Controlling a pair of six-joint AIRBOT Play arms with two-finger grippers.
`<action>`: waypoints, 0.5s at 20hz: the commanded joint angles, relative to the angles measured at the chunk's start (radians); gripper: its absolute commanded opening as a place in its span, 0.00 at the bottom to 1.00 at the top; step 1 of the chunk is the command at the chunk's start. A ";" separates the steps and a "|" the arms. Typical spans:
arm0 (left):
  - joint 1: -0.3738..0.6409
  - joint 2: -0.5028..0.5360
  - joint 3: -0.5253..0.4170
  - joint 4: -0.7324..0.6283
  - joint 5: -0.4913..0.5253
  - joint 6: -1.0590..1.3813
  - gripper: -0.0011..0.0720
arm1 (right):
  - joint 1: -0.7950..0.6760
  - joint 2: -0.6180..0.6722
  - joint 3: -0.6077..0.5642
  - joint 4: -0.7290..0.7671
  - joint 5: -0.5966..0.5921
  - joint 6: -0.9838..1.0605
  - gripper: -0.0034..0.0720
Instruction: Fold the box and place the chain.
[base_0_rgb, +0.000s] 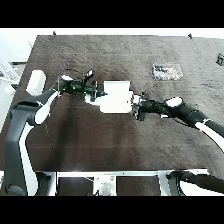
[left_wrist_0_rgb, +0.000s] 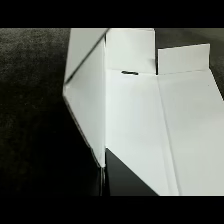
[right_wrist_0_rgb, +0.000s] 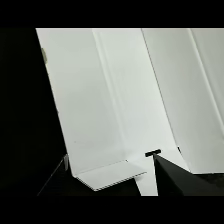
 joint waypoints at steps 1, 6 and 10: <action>-0.001 0.000 0.000 0.000 0.001 0.000 0.04 | 0.025 -0.014 -0.006 -0.021 0.005 -0.001 0.90; -0.001 0.000 0.000 0.000 0.002 0.000 0.04 | 0.027 -0.073 -0.005 -0.037 0.002 -0.055 0.90; -0.001 0.000 0.000 0.000 0.002 0.000 0.04 | 0.041 -0.087 -0.005 -0.028 -0.072 -0.064 0.90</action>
